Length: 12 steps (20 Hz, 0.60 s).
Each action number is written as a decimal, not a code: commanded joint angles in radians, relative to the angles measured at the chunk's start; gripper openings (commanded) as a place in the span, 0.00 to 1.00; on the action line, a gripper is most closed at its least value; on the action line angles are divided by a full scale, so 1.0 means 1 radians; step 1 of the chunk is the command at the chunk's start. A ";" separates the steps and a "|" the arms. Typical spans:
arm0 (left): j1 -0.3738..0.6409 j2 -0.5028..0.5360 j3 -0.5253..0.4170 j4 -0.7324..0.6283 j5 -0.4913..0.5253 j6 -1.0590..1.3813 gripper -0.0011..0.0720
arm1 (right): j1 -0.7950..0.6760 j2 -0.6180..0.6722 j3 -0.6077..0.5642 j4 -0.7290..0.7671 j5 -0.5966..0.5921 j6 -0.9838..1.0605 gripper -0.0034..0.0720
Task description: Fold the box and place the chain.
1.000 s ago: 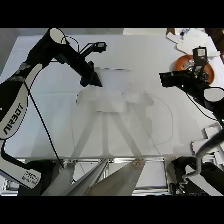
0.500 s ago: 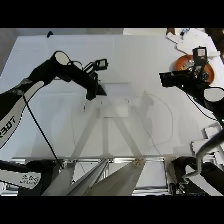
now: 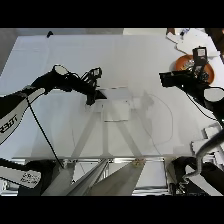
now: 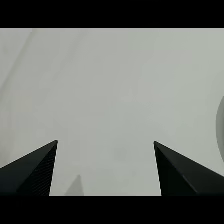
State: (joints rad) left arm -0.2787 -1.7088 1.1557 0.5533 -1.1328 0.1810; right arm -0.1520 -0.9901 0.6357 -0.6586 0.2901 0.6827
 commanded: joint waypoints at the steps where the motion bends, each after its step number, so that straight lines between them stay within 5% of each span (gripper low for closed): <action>1: 0.003 0.001 -0.005 0.011 0.021 0.011 0.01 | -0.001 0.001 0.001 0.000 0.000 0.000 0.90; 12: -0.049 0.049 -0.004 0.218 0.031 -0.077 0.01 | -0.001 0.001 0.001 0.000 0.000 0.000 0.90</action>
State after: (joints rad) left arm -0.3054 -1.6600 1.1519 0.7132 -1.1042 0.1284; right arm -0.1520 -0.9901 0.6357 -0.6586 0.2901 0.6827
